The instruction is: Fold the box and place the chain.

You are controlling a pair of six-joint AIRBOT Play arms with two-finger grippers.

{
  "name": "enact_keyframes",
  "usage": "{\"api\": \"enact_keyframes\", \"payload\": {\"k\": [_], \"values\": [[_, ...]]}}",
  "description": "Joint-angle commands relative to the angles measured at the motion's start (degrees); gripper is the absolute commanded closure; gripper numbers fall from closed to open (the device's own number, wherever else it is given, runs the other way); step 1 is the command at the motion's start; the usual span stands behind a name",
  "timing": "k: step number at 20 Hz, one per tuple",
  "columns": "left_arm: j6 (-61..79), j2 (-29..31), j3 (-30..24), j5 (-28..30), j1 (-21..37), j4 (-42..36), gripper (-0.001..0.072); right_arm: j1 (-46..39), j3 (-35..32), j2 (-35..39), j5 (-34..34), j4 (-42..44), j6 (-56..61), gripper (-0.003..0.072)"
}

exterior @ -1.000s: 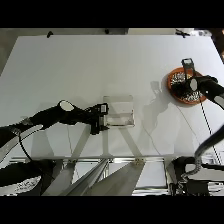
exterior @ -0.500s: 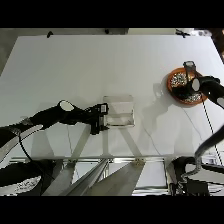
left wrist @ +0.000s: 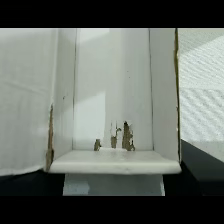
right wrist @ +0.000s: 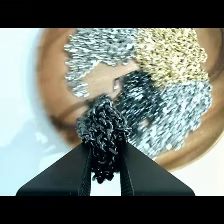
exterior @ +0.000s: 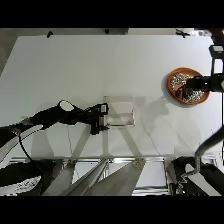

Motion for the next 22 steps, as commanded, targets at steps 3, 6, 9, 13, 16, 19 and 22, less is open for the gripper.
{"api": "enact_keyframes", "payload": {"k": [3, 6, 9, 13, 16, 19, 22], "values": [[0.02, 0.04, -0.02, 0.00, 0.00, 0.00, 0.0501, 0.04, 0.04, 13.31, 5.90, 17.33, -7.72, 0.0671], [0.02, 0.04, -0.02, 0.02, 0.00, 0.00, 0.0501, 0.04, 0.02, 19.69, 7.37, 26.77, -11.28, 0.0671], [0.02, 0.04, -0.02, 0.02, 0.00, 0.00, 0.0501, 0.04, 0.02, 24.98, 8.81, 33.51, -11.61, 0.0671], [0.02, 0.04, -0.02, 0.02, 0.00, 0.00, 0.0501, 0.04, 0.00, 28.61, 12.57, 43.80, -13.18, 0.0671], [0.02, 0.04, -0.02, 0.02, 0.00, 0.00, 0.0501, 0.04, -1.07, 28.63, 16.02, 50.21, -16.72, 0.0671], [0.02, 0.04, -0.02, 0.00, 0.00, 0.00, 0.0501, 0.04, -6.27, 28.63, 17.79, 49.77, -17.05, 0.0671], [0.02, 0.04, -0.02, 0.02, 0.00, 0.00, 0.0501, 0.04, -12.85, 28.65, 17.97, 52.13, -17.53, 0.0671]]}}
